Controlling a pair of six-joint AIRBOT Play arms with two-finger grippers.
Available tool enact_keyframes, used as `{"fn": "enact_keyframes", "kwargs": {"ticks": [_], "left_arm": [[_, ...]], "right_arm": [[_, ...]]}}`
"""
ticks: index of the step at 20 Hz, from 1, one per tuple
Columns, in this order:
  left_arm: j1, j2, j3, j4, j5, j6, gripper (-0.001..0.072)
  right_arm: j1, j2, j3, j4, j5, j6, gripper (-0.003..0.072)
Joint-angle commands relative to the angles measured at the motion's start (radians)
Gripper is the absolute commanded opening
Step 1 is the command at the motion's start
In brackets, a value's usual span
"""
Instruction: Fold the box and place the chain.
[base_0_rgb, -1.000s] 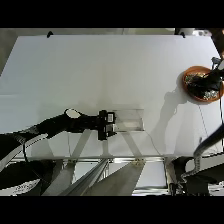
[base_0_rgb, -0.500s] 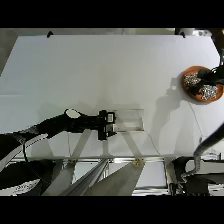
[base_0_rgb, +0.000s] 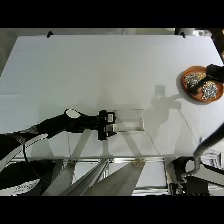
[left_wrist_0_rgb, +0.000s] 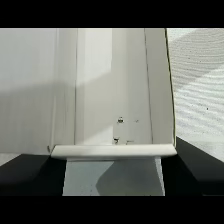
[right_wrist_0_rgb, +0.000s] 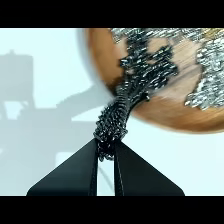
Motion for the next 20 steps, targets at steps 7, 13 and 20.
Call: {"fn": "enact_keyframes", "kwargs": {"ticks": [7,13,20], "left_arm": [[0.001,0.001,0.0,0.0,0.0,0.0,0.0136],[0.001,0.001,0.0,0.0,0.0,0.0,0.0136],[0.001,0.001,0.0,0.0,0.0,0.0,0.0136]], "right_arm": [[0.0,0.378,-0.29,0.219,0.104,-0.048,0.0011],[0.102,0.592,-0.61,0.291,0.082,-0.047,0.0011],[0.464,0.674,-0.694,0.351,-0.063,0.095,0.0011]]}}
